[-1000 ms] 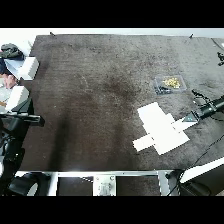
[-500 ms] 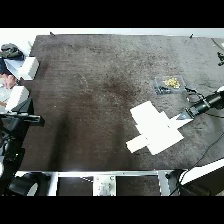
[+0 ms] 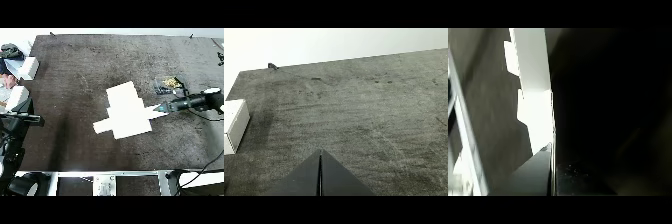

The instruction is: Fold the box and place the chain.

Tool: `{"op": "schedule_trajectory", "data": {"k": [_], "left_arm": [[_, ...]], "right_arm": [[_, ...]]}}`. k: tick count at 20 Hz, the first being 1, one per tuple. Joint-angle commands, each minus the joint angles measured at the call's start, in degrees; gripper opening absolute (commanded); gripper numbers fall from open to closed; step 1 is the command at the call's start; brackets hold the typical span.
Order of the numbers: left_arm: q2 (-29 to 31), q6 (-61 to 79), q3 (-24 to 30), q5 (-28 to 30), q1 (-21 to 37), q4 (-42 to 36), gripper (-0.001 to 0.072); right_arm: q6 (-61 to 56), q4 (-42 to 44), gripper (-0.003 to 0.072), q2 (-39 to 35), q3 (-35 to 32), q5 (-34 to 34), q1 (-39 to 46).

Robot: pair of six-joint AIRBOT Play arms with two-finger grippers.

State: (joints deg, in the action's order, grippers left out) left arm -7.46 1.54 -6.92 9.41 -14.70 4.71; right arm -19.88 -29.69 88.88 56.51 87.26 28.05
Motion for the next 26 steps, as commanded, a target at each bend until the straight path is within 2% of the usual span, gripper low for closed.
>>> {"op": "schedule_trajectory", "data": {"k": [1, 4, 8, 12, 14, 15, 16, 17, 19, 21, 26], "left_arm": [[0.00, 0.02, 0.02, 0.00, -0.02, 0.00, 0.0011], [0.00, 0.02, 0.02, 0.00, -0.02, 0.00, 0.0011], [0.00, 0.00, 0.00, -0.02, -0.02, -0.02, 0.0011], [0.00, -0.02, 0.00, -0.11, -0.02, -0.02, 0.0011], [0.00, 0.55, 0.00, -2.21, -0.02, 0.76, 0.0026], [0.00, 0.50, 0.00, -5.44, -0.02, 2.64, 0.0407], [0.00, 0.50, -0.33, -8.90, -0.02, 3.48, 0.0643], [-0.46, 0.52, -0.68, -11.08, -0.02, 3.76, 0.0533], [-3.43, 0.50, -2.08, -11.93, -0.02, 4.04, 0.0539], [-9.07, 0.48, -5.18, -13.31, -0.02, 4.04, 0.0539], [-33.22, -0.74, -19.26, -17.05, -0.02, 4.00, 0.0539]], "right_arm": [[-1.66, 12.92, -0.0021, -4.98, -5.38, -14.60, -9.44], [-5.99, 14.21, -0.0021, -5.35, -5.42, -28.94, -17.40], [-8.46, 14.05, -0.0022, -5.35, -5.73, -41.59, -22.43], [-9.68, 10.73, -0.0022, -5.35, -7.26, -45.22, -22.45], [-8.04, 10.67, -0.0022, -5.35, -7.26, -47.43, -22.51], [-6.75, 10.67, -0.0022, -5.29, -7.26, -47.41, -22.58], [-6.58, 10.62, -0.0022, -5.16, -7.26, -47.65, -22.95], [-6.21, 10.64, -0.0022, -4.92, -7.26, -47.95, -23.41], [-6.25, 10.67, -0.0022, -4.00, -7.26, -49.53, -23.87], [-6.23, 11.08, -0.0021, -3.23, -7.26, -49.62, -24.33], [-2.78, 17.03, -0.0021, -3.08, -7.23, -49.31, -24.65]]}}
